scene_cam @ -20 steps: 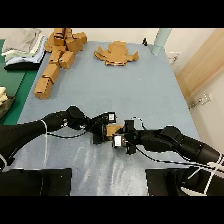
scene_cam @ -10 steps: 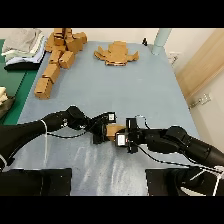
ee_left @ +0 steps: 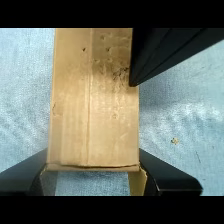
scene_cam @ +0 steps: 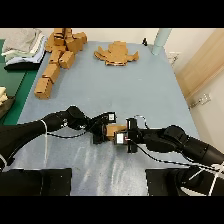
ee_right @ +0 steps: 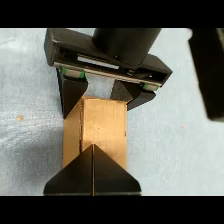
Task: Fold the box.
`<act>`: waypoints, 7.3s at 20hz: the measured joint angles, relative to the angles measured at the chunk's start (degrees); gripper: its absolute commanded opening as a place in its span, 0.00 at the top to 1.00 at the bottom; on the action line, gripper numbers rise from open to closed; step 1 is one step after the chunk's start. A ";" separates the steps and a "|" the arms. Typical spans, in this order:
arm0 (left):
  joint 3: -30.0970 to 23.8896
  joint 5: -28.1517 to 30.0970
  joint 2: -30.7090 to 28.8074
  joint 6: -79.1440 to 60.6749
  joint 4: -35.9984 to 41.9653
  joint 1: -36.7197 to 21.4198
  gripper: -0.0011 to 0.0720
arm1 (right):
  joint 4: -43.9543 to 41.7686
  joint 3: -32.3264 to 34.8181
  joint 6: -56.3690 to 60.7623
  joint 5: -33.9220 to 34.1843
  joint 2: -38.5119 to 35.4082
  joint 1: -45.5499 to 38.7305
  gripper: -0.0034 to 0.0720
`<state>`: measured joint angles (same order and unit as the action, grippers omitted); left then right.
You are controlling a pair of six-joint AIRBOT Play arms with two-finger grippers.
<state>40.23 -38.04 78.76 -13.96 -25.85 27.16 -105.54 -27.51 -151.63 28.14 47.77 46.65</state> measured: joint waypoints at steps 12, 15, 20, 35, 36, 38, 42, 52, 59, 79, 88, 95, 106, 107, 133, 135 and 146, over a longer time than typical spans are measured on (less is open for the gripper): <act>0.00 0.00 -0.02 0.00 -0.02 0.00 0.27 | -0.35 -0.04 0.31 0.92 2.40 0.00 0.95; 0.00 0.00 0.00 0.02 0.00 0.00 0.27 | -0.31 -0.07 0.31 1.03 2.25 0.00 0.95; 0.00 -0.02 0.00 0.02 0.00 0.00 0.27 | 4.33 -1.22 9.01 2.89 -2.60 -0.87 0.95; 0.11 0.13 0.00 -0.04 0.00 0.00 0.27 | 22.71 -1.90 87.12 24.44 -2.36 -16.85 0.95; 0.20 0.33 -0.07 -0.02 0.02 0.00 0.27 | 22.34 -1.90 89.59 24.37 -1.90 -17.03 0.95; 0.52 0.74 -0.85 0.92 0.17 -0.31 0.27 | 21.99 -1.92 94.01 23.21 -1.27 -17.27 0.95; 1.11 4.70 -4.63 8.76 0.02 -4.63 0.27 | 21.77 -1.92 100.04 20.72 -0.74 -17.44 0.95; 0.81 2.71 -11.93 34.77 -15.85 -39.80 0.27 | 21.97 -1.92 103.58 17.92 -0.57 -17.46 0.95; -5.18 -1.75 -19.17 39.74 -21.55 -58.58 0.27 | 22.53 -1.92 103.73 14.67 -0.59 -17.49 0.95; -7.89 14.84 -12.04 40.39 -20.17 -61.83 0.27 | 23.28 -1.92 103.75 13.84 -0.57 -17.49 0.95; -7.89 15.41 -11.96 40.57 -14.60 -61.72 0.27 | 23.28 -1.92 103.75 13.84 -0.57 -17.49 0.95; -7.89 15.04 -11.96 40.57 -13.84 -61.72 0.27 | 23.28 -1.92 103.75 13.84 -0.57 -17.49 0.95; -7.89 15.02 -11.96 40.57 -13.73 -61.72 0.03 | 23.30 -1.92 103.75 13.84 -0.57 -17.49 0.95; -7.89 14.99 -11.96 40.57 -13.73 -61.77 0.03 | 23.28 -1.92 103.75 13.84 -0.57 -17.49 0.95; 10.01 -15.63 -28.76 79.03 -36.94 -24.17 0.97 | 18.45 -21.88 89.92 17.90 18.16 -17.49 0.95; 10.45 -13.75 -24.20 83.32 -37.77 -16.81 0.97 | 17.16 -27.82 86.49 21.42 23.82 -17.49 0.95; 10.95 -10.88 -13.49 91.76 -38.42 -2.75 0.97 | 10.82 -38.53 78.93 28.37 33.64 -17.49 0.95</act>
